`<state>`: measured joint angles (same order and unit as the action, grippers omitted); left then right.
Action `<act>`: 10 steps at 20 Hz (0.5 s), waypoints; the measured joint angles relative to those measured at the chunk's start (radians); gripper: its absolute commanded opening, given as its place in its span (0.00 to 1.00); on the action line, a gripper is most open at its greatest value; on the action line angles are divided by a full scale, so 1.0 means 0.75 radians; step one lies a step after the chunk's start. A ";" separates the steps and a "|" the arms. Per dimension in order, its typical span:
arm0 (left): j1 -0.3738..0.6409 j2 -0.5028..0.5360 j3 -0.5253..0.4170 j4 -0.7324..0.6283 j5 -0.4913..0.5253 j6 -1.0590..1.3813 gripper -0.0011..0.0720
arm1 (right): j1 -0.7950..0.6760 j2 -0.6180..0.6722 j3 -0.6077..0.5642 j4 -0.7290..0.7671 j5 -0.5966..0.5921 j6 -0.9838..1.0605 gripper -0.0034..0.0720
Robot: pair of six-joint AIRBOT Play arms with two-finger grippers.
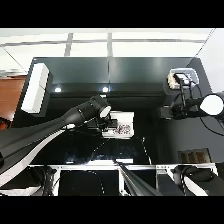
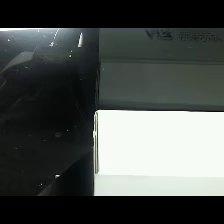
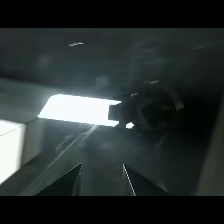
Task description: Fold the box and place the chain.
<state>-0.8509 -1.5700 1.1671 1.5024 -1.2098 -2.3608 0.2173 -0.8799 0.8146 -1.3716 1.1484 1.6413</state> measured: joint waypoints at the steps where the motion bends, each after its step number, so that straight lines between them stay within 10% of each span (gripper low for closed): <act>1: 0.000 -0.001 0.000 0.000 0.003 0.000 0.05 | -0.013 0.005 -0.002 -0.027 -0.019 -0.011 0.45; 4: -0.009 -0.002 0.003 0.000 0.027 0.014 0.13 | -0.034 0.014 -0.004 -0.040 -0.112 -0.049 0.45; 6: -0.013 -0.001 0.016 0.000 0.035 0.018 0.83 | -0.041 0.016 -0.004 -0.031 -0.140 -0.070 0.45; 7: -0.016 0.000 0.027 0.001 0.042 0.018 0.93 | -0.044 0.018 -0.006 -0.032 -0.145 -0.079 0.45; 10: -0.034 0.035 0.055 0.040 0.038 0.023 0.93 | -0.046 0.019 -0.010 -0.028 -0.148 -0.096 0.45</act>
